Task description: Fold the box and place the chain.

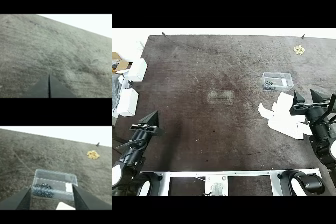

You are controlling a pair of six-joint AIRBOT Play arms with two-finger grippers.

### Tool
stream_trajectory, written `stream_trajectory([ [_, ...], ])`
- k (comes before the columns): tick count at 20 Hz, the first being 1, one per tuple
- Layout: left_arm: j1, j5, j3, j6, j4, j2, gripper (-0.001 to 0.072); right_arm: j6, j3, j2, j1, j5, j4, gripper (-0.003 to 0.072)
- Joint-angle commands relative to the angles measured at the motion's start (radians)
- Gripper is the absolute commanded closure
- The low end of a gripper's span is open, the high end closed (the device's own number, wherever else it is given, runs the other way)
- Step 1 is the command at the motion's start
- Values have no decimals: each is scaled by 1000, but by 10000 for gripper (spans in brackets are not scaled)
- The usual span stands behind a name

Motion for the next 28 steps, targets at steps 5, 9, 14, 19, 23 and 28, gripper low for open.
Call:
stream_trajectory([
  [5,0,0,1,0,0,0,697,0,2,1,1,-3,-5,129],
  [9,0,0,1,0,0,0,698,-29,72,0,-5,-24,-11,131],
  [14,0,0,1,0,0,0,698,-29,254,-130,-154,47,126,132],
  [19,0,0,1,0,0,0,698,386,405,-373,-472,455,-104,132],
  [23,0,-1,1,0,0,0,698,1078,579,-598,-773,986,-731,130],
  [28,0,0,1,0,0,0,698,1114,748,-772,-1085,1416,-806,131],
])
